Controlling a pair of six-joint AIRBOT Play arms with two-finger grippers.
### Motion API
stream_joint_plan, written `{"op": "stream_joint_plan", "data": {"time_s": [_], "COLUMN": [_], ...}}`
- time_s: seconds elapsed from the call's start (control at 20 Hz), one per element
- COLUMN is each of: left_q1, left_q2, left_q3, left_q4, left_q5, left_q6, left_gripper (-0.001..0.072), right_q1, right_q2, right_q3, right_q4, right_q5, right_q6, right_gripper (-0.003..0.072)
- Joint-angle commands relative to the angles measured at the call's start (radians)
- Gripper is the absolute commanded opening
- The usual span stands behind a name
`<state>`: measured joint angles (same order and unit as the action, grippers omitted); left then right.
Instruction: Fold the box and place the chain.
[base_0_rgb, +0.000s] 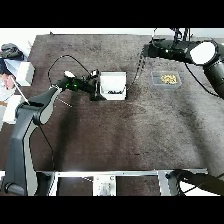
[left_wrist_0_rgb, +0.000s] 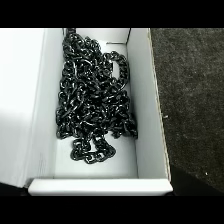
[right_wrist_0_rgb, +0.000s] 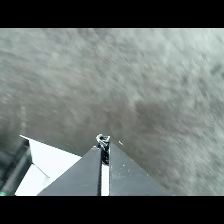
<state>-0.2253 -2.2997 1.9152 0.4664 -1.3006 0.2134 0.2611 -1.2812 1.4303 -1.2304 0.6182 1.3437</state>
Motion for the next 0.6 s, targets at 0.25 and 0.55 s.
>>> {"op": "stream_joint_plan", "data": {"time_s": [0.25,0.55], "left_q1": [0.0,0.0], "left_q2": [0.0,0.0], "left_q3": [0.0,0.0], "left_q4": [0.0,0.0], "left_q5": [0.0,0.0], "left_q6": [0.0,0.0], "left_gripper": [0.0515,0.0515], "right_q1": [0.153,0.201], "right_q2": [0.017,-0.039], "right_q3": [0.053,0.052], "right_q4": [-0.005,-0.005], "right_q5": [-0.086,-0.072], "right_q6": [-0.021,-0.021], "right_gripper": [0.0014,0.0014]}}
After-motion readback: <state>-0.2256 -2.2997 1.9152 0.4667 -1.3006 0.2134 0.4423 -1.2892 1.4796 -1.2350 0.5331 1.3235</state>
